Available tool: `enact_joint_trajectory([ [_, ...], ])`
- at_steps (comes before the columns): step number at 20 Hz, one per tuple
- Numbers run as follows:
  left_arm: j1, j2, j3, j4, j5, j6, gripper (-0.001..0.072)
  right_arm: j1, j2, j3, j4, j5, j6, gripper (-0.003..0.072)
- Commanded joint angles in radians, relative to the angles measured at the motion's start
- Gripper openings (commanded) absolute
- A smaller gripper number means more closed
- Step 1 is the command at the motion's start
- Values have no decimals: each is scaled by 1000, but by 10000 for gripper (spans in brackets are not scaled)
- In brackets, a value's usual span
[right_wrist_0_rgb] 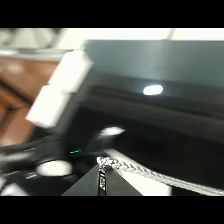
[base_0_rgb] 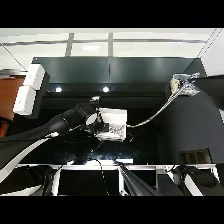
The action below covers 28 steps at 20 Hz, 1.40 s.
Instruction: Fold the box and place the chain.
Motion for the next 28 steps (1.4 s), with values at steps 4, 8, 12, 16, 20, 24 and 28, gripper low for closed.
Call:
enact_joint_trajectory([
  [4,0,0,1,1,0,0,33,215,-30,-43,184,-176,-34,28],
  [8,0,0,1,1,0,0,33,433,-128,-72,131,-315,-34,28],
  [12,0,0,1,1,0,0,33,546,-225,-72,-183,-380,88,28],
  [16,0,0,1,1,0,0,33,545,-240,-139,-558,-309,298,28],
  [20,0,0,1,6,0,2,33,562,-241,-293,-411,-376,291,28],
  [24,0,0,1,14,0,4,33,656,-292,-360,-352,-509,288,28],
  [28,0,0,1,16,0,3,33,693,-387,-360,-333,-581,288,29],
])
